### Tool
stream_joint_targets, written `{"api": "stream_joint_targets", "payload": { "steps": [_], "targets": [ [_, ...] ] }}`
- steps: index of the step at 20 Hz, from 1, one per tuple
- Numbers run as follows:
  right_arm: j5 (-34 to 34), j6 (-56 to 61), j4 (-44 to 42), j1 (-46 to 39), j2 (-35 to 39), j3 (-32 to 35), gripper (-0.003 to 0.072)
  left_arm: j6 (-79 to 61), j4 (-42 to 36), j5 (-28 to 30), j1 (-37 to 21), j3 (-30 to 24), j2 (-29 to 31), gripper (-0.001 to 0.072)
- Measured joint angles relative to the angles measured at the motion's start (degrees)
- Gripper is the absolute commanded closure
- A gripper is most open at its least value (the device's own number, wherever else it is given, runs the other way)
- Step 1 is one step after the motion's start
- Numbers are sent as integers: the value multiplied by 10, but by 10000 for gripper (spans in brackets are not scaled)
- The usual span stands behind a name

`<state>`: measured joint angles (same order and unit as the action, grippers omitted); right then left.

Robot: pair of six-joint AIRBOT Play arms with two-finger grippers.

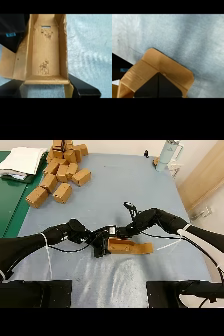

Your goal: Fold the box.

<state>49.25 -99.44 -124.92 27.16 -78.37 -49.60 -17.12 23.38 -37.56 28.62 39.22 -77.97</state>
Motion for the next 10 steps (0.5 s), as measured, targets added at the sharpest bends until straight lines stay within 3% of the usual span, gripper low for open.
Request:
{"api": "stream_joint_targets", "payload": {
  "steps": [5, 10],
  "targets": [
    [7, -31, 3, 2, 27, -1, 684, 0, 0, 0, 0, 0, 0, 191],
    [34, -46, 64, 0, 137, 1, 685, 0, 0, 1, 0, 0, 0, 191]
  ]
}}
